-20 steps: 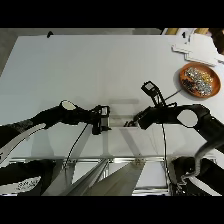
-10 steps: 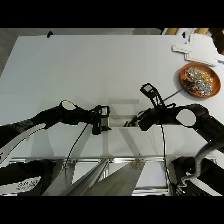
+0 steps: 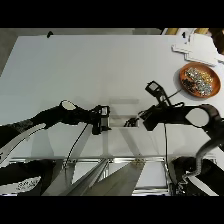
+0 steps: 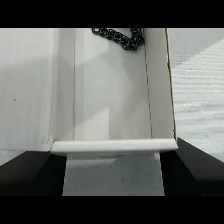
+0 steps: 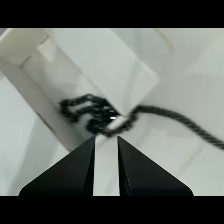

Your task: Fold the box and place the chain.

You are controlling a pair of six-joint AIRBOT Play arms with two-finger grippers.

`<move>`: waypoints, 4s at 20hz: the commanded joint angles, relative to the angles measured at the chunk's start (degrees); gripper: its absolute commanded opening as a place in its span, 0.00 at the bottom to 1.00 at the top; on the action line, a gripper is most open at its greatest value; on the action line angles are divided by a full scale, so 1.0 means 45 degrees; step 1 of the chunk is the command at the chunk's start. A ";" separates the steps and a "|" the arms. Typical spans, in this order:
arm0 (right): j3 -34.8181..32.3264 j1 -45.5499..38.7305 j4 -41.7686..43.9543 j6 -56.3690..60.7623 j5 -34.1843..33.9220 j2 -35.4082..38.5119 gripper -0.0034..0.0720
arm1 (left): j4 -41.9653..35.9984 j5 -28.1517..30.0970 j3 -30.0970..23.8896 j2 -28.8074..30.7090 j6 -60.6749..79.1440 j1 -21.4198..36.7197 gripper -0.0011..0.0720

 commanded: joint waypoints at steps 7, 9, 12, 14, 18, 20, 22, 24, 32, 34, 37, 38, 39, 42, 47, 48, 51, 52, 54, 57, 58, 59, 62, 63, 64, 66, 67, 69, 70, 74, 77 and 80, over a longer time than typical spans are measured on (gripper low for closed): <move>-0.0015 -0.1758 0.0272 -1.1822 0.1151 -0.1982 0.26 | 0.0000 0.0005 -0.0005 0.0005 0.0005 0.0010 0.08; -0.0015 -0.1574 0.0345 -1.3260 0.0486 -0.2783 0.25 | 0.0000 0.0005 -0.0005 0.0005 0.0005 0.0010 0.08; -0.0015 -0.1554 0.0588 -1.3342 -0.1273 -0.3803 0.25 | 0.0000 0.0000 -0.0005 0.0005 0.0005 0.0010 0.08; -0.0015 -0.1554 0.0593 -1.3352 -0.2166 -0.4303 0.25 | 0.0000 0.0000 -0.0005 0.0005 0.0005 0.0010 0.08; -0.0010 -0.1554 0.1802 -1.4421 -0.3245 -0.5168 0.26 | 0.0000 0.0005 -0.0005 0.0005 0.0005 0.0010 0.08; -0.0010 -0.1554 0.2118 -1.5276 -0.3230 -0.5489 0.26 | 0.0000 0.0005 -0.0005 0.0005 0.0005 0.0010 0.08; -0.0010 -0.1559 0.2113 -1.5373 -0.3167 -0.5673 0.26 | 0.0000 0.0005 -0.0005 0.0005 0.0005 0.0010 0.08; -0.0010 -0.1559 0.2118 -1.5373 -0.3075 -0.5722 0.26 | 0.0000 0.0005 -0.0005 0.0005 0.0005 0.0010 0.08; -0.0015 -0.1559 0.2089 -1.5353 -0.2705 -0.5814 0.15 | 0.0000 0.0005 -0.0005 0.0005 0.0005 0.0010 0.08; -0.0015 -0.1559 0.2093 -1.5334 -0.2696 -0.5911 0.14 | 0.0000 0.0000 -0.0005 0.0005 0.0005 0.0010 0.08; -0.0010 -0.1559 0.2089 -1.4960 -0.2351 -0.5435 0.07 | 0.0000 0.0005 -0.0005 0.0005 0.0005 0.0010 0.08; -0.0010 -0.1559 0.2084 -1.4955 -0.2249 -0.5027 0.07 | 0.0000 0.0005 -0.0005 0.0005 0.0005 0.0010 0.08; -0.0010 -0.1559 0.2093 -1.4712 -0.2098 -0.4566 0.07 | 0.0000 0.0000 -0.0005 0.0005 0.0005 0.0010 0.08; -0.0015 -0.1554 0.2157 -1.1511 -0.0884 -0.2987 0.07 | 0.0000 0.0000 -0.0005 0.0005 0.0005 0.0010 0.08; -0.0015 -0.1554 0.2157 -1.0467 0.2769 -0.0758 0.07 | 0.0000 0.0000 -0.0005 0.0005 0.0005 0.0010 0.08; -0.0015 -0.1554 0.2195 -1.0214 0.3113 -0.0330 0.07 | 0.0000 0.0000 -0.0005 0.0005 0.0005 0.0010 0.08; -0.0015 -0.1554 0.3575 -1.0025 0.3599 0.0631 0.07 | 0.0000 0.0005 -0.0005 0.0005 0.0005 0.0010 0.08; -0.0015 -0.1501 0.4498 -1.0035 0.3560 0.0782 0.07 | 0.0000 0.0005 -0.0005 0.0005 0.0005 0.0010 0.08; -0.0015 -0.0967 0.5838 -1.0049 0.3254 0.0826 0.07 | 0.0000 0.0000 -0.0005 0.0005 0.0005 0.0010 0.08; -0.0015 0.0597 0.5999 -1.0035 0.1787 0.0772 0.07 | 0.0000 0.0005 -0.0005 0.0005 0.0005 0.0010 0.08; -0.0015 0.1171 0.5989 -1.0035 0.1171 0.0714 0.07 | 0.0000 0.0000 -0.0005 0.0005 0.0005 0.0010 0.08; -0.0015 0.1656 0.5989 -1.0030 0.0544 0.0627 0.07 | 0.0000 0.0000 -0.0005 0.0005 0.0005 0.0010 0.08; -0.0015 0.2404 0.5814 -0.9262 -0.1025 0.0199 0.07 | 0.0000 0.0005 -0.0005 0.0005 0.0005 0.0010 0.08; -0.0015 0.2424 0.5649 -0.8782 -0.1336 -0.0053 0.07 | 0.0000 0.0000 -0.0005 0.0005 0.0005 0.0010 0.08; -0.0024 0.2424 0.5445 -0.8320 -0.1545 -0.0306 0.07 | 0.0005 0.0005 -0.0005 0.0005 0.0005 0.0010 0.08; -0.0034 0.2424 0.4809 -0.7621 -0.1617 -0.0913 0.07 | 0.0000 0.0005 -0.0005 0.0005 0.0005 0.0010 0.08; -0.0039 0.2424 0.4449 -0.7276 -0.1617 -0.1258 0.07 | 0.0000 0.0000 -0.0005 0.0005 0.0005 0.0010 0.08; -0.0049 0.2424 0.3837 -0.6567 -0.1758 -0.1904 0.07 | 0.0000 0.0005 -0.0005 0.0005 0.0005 0.0010 0.08; -0.0049 0.2424 0.3638 -0.6295 -0.1889 -0.2200 0.07 | 0.0000 0.0000 -0.0005 0.0005 0.0005 0.0010 0.08; -0.0049 0.2419 0.3604 -0.6450 -0.2288 -0.2438 0.41 | 0.0000 0.0000 -0.0005 0.0005 0.0005 0.0010 0.08; -0.0044 0.1967 0.2477 -0.6441 -0.2074 -0.1452 0.41 | 0.0000 0.0000 -0.0005 0.0005 0.0005 0.0010 0.08; -0.0044 0.0554 0.1020 -0.6436 -0.2025 -0.0238 0.40 | 0.0000 0.0005 -0.0005 0.0005 0.0005 0.0010 0.08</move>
